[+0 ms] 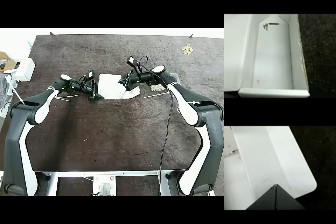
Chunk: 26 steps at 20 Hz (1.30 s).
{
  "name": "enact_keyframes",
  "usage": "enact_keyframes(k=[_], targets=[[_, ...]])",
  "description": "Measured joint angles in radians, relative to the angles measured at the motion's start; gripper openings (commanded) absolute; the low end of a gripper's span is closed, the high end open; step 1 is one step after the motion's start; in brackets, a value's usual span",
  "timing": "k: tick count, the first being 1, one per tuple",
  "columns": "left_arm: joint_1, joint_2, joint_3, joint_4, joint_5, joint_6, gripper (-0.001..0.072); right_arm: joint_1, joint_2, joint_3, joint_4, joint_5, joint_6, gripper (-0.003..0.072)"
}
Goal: Fold the box and place the chain.
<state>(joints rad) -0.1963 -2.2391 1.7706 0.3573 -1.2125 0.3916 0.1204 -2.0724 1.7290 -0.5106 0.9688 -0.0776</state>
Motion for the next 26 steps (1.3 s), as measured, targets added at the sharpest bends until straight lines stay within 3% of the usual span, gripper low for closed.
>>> enact_keyframes(k=[7,8,9,10,12,13,16,17,22,23,25,26], targets=[[0.000,0.000,0.000,0.000,0.000,0.001,0.0349,-0.019,0.141,0.001,-0.071,0.055,0.015,0.0006],[0.000,0.000,0.000,0.000,0.000,0.001,0.0349,-0.024,0.166,0.001,-0.109,0.084,0.033,0.0217],[0.000,0.000,0.000,0.000,0.000,0.001,0.0349,-0.027,0.191,0.001,-0.160,0.108,0.053,0.0609],[0.000,0.000,0.000,0.001,0.000,0.001,0.0349,-0.027,0.208,0.000,-0.212,0.132,0.070,0.0705],[0.000,0.000,0.000,0.000,0.000,0.001,0.0349,-0.028,0.228,-0.007,-0.315,0.178,0.089,0.0668],[0.000,0.000,0.000,0.000,0.000,0.001,0.0349,-0.029,0.234,-0.015,-0.359,0.187,0.089,0.0584],[0.000,0.000,0.000,0.000,0.000,0.001,0.0349,-0.029,0.227,-0.045,-0.430,0.205,0.041,0.0579],[0.000,0.000,0.000,0.001,0.000,0.001,0.0349,-0.026,0.216,-0.053,-0.439,0.208,0.020,0.0480],[0.000,0.000,0.000,0.000,0.000,0.001,0.0349,-0.018,0.150,-0.066,-0.367,0.195,-0.057,0.0451],[0.000,0.000,0.000,0.000,0.000,0.000,0.0349,-0.014,0.140,-0.067,-0.354,0.191,-0.065,0.0401],[0.000,0.000,0.000,0.000,0.000,0.001,0.0349,-0.009,0.123,-0.068,-0.340,0.182,-0.077,0.0369],[0.000,0.000,0.000,0.000,0.000,0.000,0.0349,-0.004,0.117,-0.069,-0.332,0.175,-0.080,0.0309]])
